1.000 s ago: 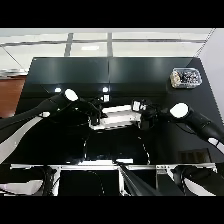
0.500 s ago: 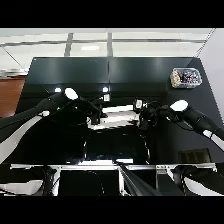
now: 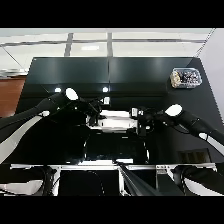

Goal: Fold the box and place the chain.

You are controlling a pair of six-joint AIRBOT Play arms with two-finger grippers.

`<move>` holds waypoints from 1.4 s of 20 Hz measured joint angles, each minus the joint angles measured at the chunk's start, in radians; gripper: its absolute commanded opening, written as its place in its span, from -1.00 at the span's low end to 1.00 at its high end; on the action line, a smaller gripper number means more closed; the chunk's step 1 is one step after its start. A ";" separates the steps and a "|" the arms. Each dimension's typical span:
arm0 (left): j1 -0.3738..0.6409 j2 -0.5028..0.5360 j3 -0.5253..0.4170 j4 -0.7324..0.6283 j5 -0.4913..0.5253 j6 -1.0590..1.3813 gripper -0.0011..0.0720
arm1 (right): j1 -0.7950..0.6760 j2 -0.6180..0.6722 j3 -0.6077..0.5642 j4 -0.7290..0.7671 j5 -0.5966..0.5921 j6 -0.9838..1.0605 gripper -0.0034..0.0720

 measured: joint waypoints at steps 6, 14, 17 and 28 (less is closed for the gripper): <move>0.000 0.000 0.000 -0.002 0.001 -0.002 -0.89 | 0.024 -0.024 -0.004 -0.032 -0.039 0.007 0.96; 0.000 0.000 0.000 -0.004 -0.002 -0.026 -0.89 | 0.027 -0.053 -0.004 -0.069 -0.046 0.037 0.95; 0.000 0.000 0.000 -0.004 -0.002 -0.032 -0.89 | 0.027 -0.055 -0.004 -0.072 -0.049 0.041 0.95; 0.002 0.014 0.003 -0.001 0.000 -0.076 0.97 | 0.027 -0.056 -0.004 -0.080 -0.054 0.043 0.32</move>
